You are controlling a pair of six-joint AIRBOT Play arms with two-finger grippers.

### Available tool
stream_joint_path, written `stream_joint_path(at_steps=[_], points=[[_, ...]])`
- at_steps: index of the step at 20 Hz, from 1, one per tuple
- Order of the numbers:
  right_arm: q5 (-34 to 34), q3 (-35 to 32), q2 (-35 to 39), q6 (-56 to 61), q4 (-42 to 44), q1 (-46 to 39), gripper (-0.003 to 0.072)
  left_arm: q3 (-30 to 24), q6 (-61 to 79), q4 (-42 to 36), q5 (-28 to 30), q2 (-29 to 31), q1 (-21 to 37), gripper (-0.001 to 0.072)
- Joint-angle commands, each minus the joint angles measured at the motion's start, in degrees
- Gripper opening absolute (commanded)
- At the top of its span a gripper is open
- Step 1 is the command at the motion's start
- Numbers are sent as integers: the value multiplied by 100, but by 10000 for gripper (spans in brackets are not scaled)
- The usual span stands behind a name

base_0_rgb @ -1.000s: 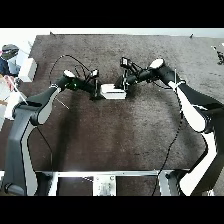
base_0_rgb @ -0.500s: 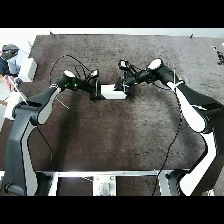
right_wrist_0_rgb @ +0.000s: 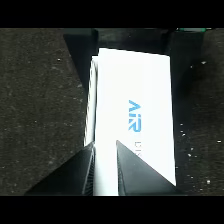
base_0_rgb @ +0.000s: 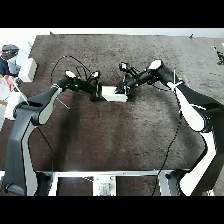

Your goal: Fold the box and place the chain.

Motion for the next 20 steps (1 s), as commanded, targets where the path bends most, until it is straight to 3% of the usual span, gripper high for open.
stream_joint_path(at_steps=[1, 2, 3, 8, 10, 12, 13, 20], points=[[149, -2, -59, 37, -35, 7, 112, 2, -22, -20, 66, 4, 7, 467], [149, 7, -48, 31, 125, -11, 150, 2, -22, -20, 66, 4, 7, 467], [155, 13, -35, 15, 402, -52, 311, 2, -22, -20, 68, 4, 7, 467], [170, 17, 20, -140, 1676, -372, 321, 2, -22, -20, 68, 4, 7, 467], [173, 17, 20, -140, 2131, -516, 150, 2, -20, -20, 68, 4, 7, 467], [157, 15, 20, -133, 2354, -599, 131, 2, -20, -20, 68, 4, 7, 467], [151, 15, 20, -122, 2343, -599, 12, 2, -20, -20, 68, 4, 7, 467], [227, 2, -203, 883, 1322, -573, 11, 2, -22, -20, 70, 4, 7, 467]])
